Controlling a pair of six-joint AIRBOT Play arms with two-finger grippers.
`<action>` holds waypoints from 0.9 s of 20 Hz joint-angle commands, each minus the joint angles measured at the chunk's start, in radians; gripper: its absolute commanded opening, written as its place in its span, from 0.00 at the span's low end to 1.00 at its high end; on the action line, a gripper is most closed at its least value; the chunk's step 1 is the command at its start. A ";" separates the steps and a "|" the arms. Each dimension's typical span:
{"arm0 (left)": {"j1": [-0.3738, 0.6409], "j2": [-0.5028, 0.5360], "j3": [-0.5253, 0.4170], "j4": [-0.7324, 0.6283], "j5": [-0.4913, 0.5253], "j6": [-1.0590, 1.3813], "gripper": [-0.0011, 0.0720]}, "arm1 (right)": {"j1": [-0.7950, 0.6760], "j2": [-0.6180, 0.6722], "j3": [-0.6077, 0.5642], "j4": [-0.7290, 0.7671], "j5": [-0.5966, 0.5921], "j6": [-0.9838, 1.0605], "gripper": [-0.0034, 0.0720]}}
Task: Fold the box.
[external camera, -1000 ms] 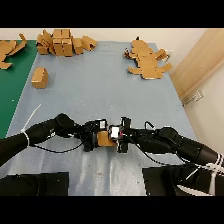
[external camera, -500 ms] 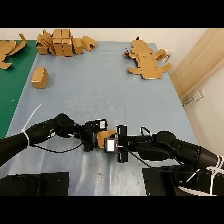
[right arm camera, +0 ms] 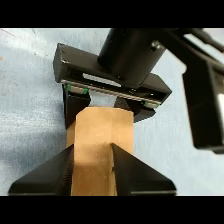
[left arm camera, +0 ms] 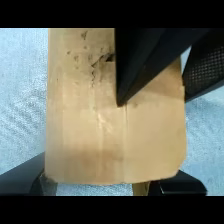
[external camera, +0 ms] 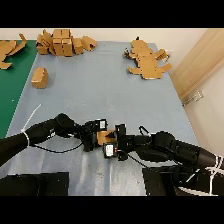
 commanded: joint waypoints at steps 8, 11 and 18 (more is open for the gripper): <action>0.000 0.000 0.001 0.000 0.000 0.000 0.85 | -0.004 0.125 0.094 0.066 -0.352 0.320 0.68; 0.000 0.000 0.001 0.000 0.000 0.000 0.85 | -0.025 0.213 0.098 -0.021 -0.341 0.537 0.67; 0.000 0.000 0.001 0.000 0.000 0.000 0.85 | -0.197 0.027 0.122 -0.028 -0.213 0.384 0.57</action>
